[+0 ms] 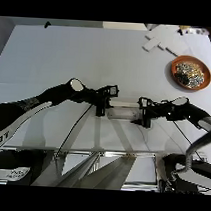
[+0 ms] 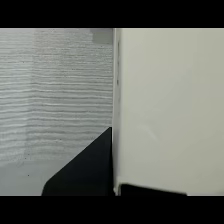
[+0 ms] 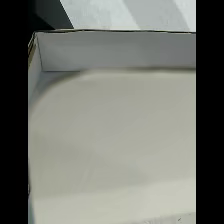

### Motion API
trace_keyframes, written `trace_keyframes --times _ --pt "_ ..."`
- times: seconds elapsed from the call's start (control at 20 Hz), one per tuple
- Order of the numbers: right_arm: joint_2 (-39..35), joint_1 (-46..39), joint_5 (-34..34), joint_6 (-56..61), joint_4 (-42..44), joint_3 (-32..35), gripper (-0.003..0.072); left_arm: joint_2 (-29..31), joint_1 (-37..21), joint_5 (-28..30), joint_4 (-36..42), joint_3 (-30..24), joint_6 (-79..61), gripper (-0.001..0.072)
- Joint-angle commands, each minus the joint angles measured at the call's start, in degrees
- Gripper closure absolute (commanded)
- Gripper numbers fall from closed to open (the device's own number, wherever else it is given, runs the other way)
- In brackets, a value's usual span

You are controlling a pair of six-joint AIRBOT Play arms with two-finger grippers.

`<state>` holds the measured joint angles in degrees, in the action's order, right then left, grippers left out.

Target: Fold the box and place the chain.

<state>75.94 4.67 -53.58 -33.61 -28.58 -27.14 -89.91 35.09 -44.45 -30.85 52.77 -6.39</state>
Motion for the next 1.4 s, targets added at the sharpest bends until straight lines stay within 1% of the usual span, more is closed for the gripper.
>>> trace_keyframes --times 0.0,0.35,0.5,0.6,0.65,0.75,0.8,0.95,1.35 --pt "0.0 0.3 0.1 0.5 -1.6 0.0 0.0088 0.0 0.0 0.0 0.0 0.0 0.0 0.0698" --pt "1.3 0.1 -0.1 0.8 -1.6 0.0 0.0087 0.0 0.0 0.0 0.0 0.0 0.0 0.0698" --pt "1.4 -1.2 0.0 0.8 -1.6 0.0 0.0089 0.0 0.0 0.0 0.0 0.0 0.0 0.0698" --pt "1.3 -1.5 0.2 0.7 -1.3 0.0 0.0118 0.0 0.0 0.0 0.0 0.0 0.0 0.0698" --pt "1.3 -1.4 0.1 0.5 -1.3 0.0 0.0149 0.0 0.0 0.0 0.0 0.0 0.0 0.0698" --pt "1.3 -1.5 0.3 0.5 -1.4 0.0 0.0163 0.0 0.0 0.0 0.0 0.0 0.0 0.0698" --pt "1.4 -1.5 0.4 0.5 -1.4 0.0 0.0185 0.0 0.0 0.0 0.0 0.0 0.0 0.0698" --pt "1.4 -1.5 0.7 0.5 -1.8 0.0 0.0218 0.0 0.0 0.0 0.0 0.0 0.0 0.0698" --pt "1.3 -1.5 1.0 0.6 -1.8 0.0 0.0226 0.0 0.0 0.0 0.0 0.0 0.0 0.0698"
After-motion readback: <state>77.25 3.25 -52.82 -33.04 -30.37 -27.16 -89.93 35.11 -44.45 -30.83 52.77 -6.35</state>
